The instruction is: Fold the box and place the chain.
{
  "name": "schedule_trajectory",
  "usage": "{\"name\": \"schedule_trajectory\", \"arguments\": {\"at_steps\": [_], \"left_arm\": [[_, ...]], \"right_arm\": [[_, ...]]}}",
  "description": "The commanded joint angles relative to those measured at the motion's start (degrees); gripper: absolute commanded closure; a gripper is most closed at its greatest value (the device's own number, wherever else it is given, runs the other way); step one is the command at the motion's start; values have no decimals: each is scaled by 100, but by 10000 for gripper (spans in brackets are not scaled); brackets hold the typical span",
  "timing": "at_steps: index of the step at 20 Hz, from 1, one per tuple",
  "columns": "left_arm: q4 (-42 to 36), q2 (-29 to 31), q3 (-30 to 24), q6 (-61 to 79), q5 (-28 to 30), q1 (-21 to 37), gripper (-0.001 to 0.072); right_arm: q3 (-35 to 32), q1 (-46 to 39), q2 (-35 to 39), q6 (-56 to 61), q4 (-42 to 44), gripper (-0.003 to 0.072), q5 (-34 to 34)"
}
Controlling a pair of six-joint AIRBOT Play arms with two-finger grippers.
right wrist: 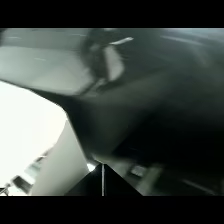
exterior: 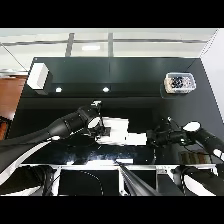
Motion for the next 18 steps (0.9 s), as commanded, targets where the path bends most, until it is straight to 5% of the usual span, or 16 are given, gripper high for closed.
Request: {"name": "schedule_trajectory", "arguments": {"at_steps": [1,3,5,14,18], "left_arm": [[2,-2,4,2,-24,0,684],[2,-2,4,2,-26,0,684],[0,-2,4,0,-31,0,684],[0,-2,4,2,-83,0,684],[2,-2,4,2,-160,2,684]], "right_arm": [[116,455,-168,-1143,1021,673,72],[240,459,-168,-1659,1143,607,417],[354,459,-168,-1705,1145,109,487],[699,1384,-168,-1091,1209,93,-417],[1445,2159,-168,1176,-358,134,-1032]]}}
